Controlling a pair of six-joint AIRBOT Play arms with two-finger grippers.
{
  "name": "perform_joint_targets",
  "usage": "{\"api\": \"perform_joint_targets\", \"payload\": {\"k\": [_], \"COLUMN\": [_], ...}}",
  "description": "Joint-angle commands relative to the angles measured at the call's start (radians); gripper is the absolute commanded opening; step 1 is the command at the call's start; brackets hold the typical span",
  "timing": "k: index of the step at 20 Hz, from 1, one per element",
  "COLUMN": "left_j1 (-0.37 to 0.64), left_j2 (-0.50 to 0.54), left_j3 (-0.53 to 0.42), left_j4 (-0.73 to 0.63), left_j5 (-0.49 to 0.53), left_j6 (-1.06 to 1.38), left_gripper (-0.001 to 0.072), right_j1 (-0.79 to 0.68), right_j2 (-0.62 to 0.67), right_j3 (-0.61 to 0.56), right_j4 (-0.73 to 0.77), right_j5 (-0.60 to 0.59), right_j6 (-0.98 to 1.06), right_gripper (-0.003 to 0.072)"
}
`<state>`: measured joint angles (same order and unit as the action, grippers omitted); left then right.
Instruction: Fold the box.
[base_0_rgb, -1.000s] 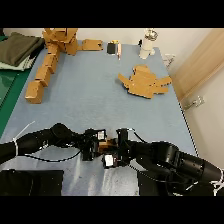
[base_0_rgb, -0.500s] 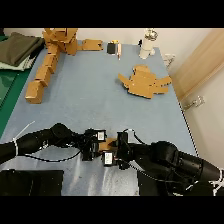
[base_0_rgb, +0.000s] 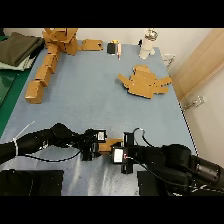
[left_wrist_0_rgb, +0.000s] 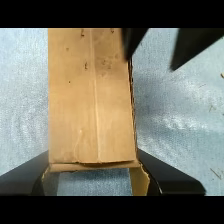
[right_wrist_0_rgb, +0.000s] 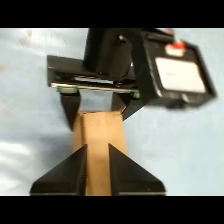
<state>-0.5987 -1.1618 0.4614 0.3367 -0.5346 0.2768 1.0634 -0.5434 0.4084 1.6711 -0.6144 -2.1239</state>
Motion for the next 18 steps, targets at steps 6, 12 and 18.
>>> {"api": "perform_joint_targets", "payload": {"k": [6, 12, 18], "left_j1": [0.0, 0.0, 0.0], "left_j2": [0.0, 0.0, 0.0], "left_j3": [0.001, 0.001, 0.001], "left_j4": [0.0, 0.0, 0.0], "left_j5": [0.002, 0.002, 0.002], "left_j6": [-0.001, -0.001, -0.001], "left_gripper": [0.0454, 0.0454, 0.0454], "right_j1": [-0.01, -0.09, -0.076], "right_j2": [0.068, -0.047, -0.066], "right_j3": [-0.071, -0.097, -0.148], "right_j4": [0.002, 0.146, 0.245], "right_j5": [0.23, 0.273, 0.272], "right_j6": [0.793, 1.211, 1.211], "right_gripper": [0.0006, 0.0003, 0.0002]}}
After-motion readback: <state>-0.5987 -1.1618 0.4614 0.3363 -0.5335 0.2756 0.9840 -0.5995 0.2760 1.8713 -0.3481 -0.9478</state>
